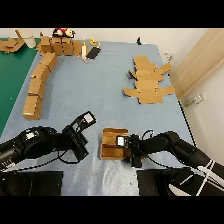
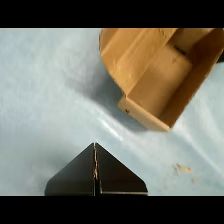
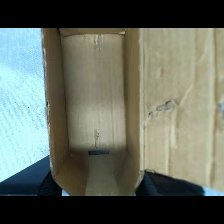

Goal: Fold the box.

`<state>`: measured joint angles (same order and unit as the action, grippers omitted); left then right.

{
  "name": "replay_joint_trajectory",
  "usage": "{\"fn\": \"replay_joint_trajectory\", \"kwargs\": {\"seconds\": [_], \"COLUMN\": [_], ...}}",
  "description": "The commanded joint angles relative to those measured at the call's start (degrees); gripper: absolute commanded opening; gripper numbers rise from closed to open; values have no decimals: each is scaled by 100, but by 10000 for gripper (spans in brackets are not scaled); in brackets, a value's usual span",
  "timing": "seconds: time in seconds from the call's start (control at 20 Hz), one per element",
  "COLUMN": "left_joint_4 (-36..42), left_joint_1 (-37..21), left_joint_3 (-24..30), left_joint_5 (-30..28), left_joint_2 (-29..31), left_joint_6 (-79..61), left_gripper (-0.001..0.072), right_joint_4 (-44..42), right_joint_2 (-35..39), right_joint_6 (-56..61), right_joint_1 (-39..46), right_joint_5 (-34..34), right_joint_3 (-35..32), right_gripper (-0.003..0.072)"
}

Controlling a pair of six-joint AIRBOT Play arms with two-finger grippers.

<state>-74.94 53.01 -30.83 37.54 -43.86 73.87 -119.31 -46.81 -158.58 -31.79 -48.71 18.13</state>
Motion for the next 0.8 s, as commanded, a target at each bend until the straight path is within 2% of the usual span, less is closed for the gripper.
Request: {"fn": "replay_joint_trajectory", "kwargs": {"seconds": [0.0, 0.15, 0.25, 0.35, 0.45, 0.55, 0.65, 0.75], "left_joint_4": [70, 590, 667, 1182, 2402, 3910, 5322, 5831], "left_joint_1": [-291, -723, -1095, -1683, -2450, -3274, -3884, -4059], "left_joint_3": [181, 691, 1078, 1456, 1628, 1624, 1620, 1532], "left_joint_5": [-1062, -1235, -973, -573, -184, 302, 837, 992], "left_joint_2": [26, 380, 802, 1261, 1486, 1386, 1019, 468], "left_joint_6": [-492, -597, -601, -981, -2321, -4079, -5779, -6953], "left_gripper": [12, 12, 12, 11, 11, 10, 10, 11], "right_joint_4": [-2, -2, -2, -2, -2, -2, -2, -2], "right_joint_2": [2, 4, 4, 2, 2, 2, 2, 4], "right_joint_6": [0, 0, 0, 0, 0, 0, 0, 0], "right_joint_1": [-4, -4, -4, -4, -4, -4, -4, -4], "right_joint_5": [2, 2, 2, 2, 2, 2, 2, 2], "right_joint_3": [0, 0, 0, 0, 0, 0, 0, 0], "right_gripper": [457, 457, 457, 457, 457, 457, 457, 457]}}
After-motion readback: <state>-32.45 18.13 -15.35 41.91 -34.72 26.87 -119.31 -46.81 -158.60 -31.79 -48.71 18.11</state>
